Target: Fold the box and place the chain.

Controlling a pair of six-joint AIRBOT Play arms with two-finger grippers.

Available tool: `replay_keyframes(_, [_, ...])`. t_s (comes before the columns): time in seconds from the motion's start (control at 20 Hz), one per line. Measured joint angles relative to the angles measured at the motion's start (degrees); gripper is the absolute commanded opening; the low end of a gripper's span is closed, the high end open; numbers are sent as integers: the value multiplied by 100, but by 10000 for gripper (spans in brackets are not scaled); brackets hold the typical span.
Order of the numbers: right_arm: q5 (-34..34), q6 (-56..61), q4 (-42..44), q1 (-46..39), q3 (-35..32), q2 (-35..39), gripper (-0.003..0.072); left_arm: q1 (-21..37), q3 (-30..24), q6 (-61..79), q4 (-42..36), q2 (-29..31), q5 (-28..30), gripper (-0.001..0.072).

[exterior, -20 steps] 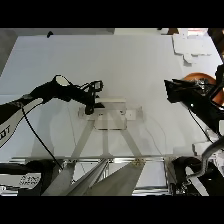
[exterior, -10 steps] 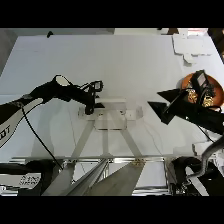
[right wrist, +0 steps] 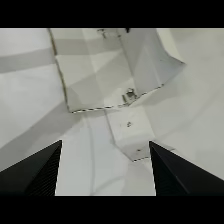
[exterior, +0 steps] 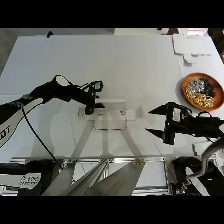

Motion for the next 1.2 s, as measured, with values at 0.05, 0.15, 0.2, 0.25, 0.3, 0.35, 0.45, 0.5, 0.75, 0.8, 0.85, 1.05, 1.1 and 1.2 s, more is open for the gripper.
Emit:
replay_keyframes(0.05, [70,-50,4,9,0,0,608,0,0,0,0,0,0,13])
replay_keyframes(0.15, [142,-118,44,26,0,-46,661,0,0,-2,0,0,0,13])
replay_keyframes(0.2, [107,-166,59,31,0,-138,660,0,0,-2,0,0,0,13])
replay_keyframes(0.25, [31,-177,70,33,-7,-278,660,0,0,-2,0,0,0,13])
replay_keyframes(0.3, [-15,-227,79,35,-9,-487,660,0,0,-2,0,0,0,13])
replay_keyframes(0.35, [-48,-337,85,35,-11,-732,660,0,0,-2,0,0,0,13])
replay_keyframes(0.45, [-144,-721,177,74,-15,-1333,660,0,0,-2,0,0,0,13])
replay_keyframes(0.5, [-236,-979,247,127,-20,-1659,660,0,0,0,0,0,0,13])
replay_keyframes(0.75, [-1366,-2238,911,658,-59,-2903,660,0,0,0,0,0,0,13])
replay_keyframes(0.8, [-1609,-2457,1045,741,-87,-3086,660,0,0,0,0,0,0,13])
replay_keyframes(0.85, [-1805,-2643,1152,800,-116,-3257,660,0,0,0,2,0,0,13])
replay_keyframes(1.05, [-2229,-3270,1626,964,-175,-3823,660,0,0,2,2,0,0,13])
replay_keyframes(1.1, [-2277,-3440,1823,1008,-179,-3943,660,0,0,0,0,0,0,13])
replay_keyframes(1.2, [-2345,-3742,2208,1115,-190,-4170,660,0,0,0,2,0,0,13])
